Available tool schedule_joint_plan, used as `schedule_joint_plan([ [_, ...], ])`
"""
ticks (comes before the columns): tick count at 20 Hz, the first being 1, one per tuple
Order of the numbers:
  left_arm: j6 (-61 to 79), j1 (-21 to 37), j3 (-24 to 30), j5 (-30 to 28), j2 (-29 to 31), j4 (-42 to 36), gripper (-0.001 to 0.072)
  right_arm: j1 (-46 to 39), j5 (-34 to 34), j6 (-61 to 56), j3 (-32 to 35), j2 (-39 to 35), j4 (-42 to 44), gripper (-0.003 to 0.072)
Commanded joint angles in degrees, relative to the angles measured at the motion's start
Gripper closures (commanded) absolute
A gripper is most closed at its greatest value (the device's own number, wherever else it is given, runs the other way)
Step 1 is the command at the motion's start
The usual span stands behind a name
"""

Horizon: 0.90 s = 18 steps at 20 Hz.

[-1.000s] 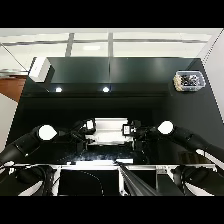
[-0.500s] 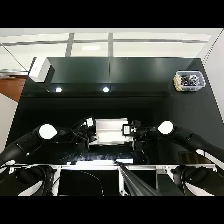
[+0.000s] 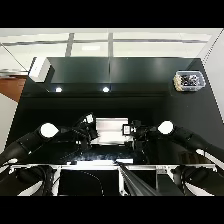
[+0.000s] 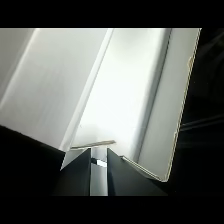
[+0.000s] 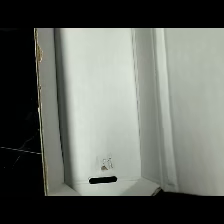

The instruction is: Fold the box and place the chain.

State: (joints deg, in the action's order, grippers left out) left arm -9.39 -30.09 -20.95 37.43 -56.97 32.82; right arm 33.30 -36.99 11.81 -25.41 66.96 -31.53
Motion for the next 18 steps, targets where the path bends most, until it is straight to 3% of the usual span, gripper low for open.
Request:
schedule_joint_plan([
  [1, 3.6, -0.6, 0.0, 0.3, -0.9, -0.5, 0.0574, 0.0, 0.0, 0.1, 0.0, 0.0, 0.0, 0.0221],
  [12, 6.7, -3.2, 0.0, -1.2, -2.7, -0.5, 0.0569, 0.0, 0.0, 0.0, 0.0, 0.0, 0.0, 0.0221],
  [15, 6.7, -3.2, 0.0, -1.3, -2.7, -0.5, 0.0388, 0.0, 0.0, 0.0, 0.0, 0.0, 0.0, 0.0221],
  [16, 6.7, -3.2, 0.0, -1.2, -2.7, -0.5, 0.0389, 0.0, 0.0, 0.0, 0.0, 0.0, 0.0, 0.0221],
  [18, 6.7, -3.2, 0.0, -1.2, -2.7, -0.4, 0.0491, 0.0, 0.0, 0.0, 0.0, 0.0, 0.0, 0.0221],
])
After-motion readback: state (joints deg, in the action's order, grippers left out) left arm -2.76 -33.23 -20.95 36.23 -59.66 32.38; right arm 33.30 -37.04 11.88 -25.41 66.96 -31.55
